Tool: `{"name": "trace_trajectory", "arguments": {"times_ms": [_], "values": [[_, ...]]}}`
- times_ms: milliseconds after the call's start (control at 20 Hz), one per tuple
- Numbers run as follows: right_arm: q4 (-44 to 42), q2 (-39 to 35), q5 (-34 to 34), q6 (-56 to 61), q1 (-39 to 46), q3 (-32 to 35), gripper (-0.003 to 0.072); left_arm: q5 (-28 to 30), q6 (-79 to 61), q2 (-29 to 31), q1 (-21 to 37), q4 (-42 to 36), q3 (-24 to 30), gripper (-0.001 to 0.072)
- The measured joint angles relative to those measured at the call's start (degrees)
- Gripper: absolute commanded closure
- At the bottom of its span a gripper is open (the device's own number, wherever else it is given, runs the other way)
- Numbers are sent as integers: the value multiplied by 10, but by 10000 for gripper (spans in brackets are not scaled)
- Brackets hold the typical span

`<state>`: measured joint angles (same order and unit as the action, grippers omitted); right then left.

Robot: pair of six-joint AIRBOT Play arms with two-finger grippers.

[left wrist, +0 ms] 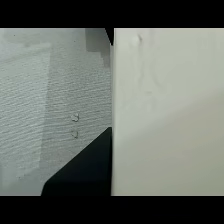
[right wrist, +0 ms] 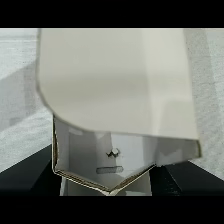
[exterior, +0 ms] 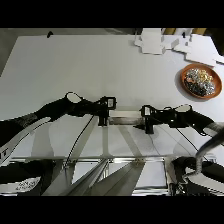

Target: Fold the box and place the chain.

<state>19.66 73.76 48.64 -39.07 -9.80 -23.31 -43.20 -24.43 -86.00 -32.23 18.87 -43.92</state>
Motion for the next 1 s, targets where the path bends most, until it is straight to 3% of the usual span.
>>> {"name": "trace_trajectory", "arguments": {"times_ms": [900,950,1000], "values": [[0,0,0,-3,0,0,345,-3,2,0,0,-1,0,699],[0,0,0,-3,0,0,345,-6,3,0,0,-1,0,666],[0,0,1,-4,0,0,345,-10,5,0,0,2,0,487]]}}
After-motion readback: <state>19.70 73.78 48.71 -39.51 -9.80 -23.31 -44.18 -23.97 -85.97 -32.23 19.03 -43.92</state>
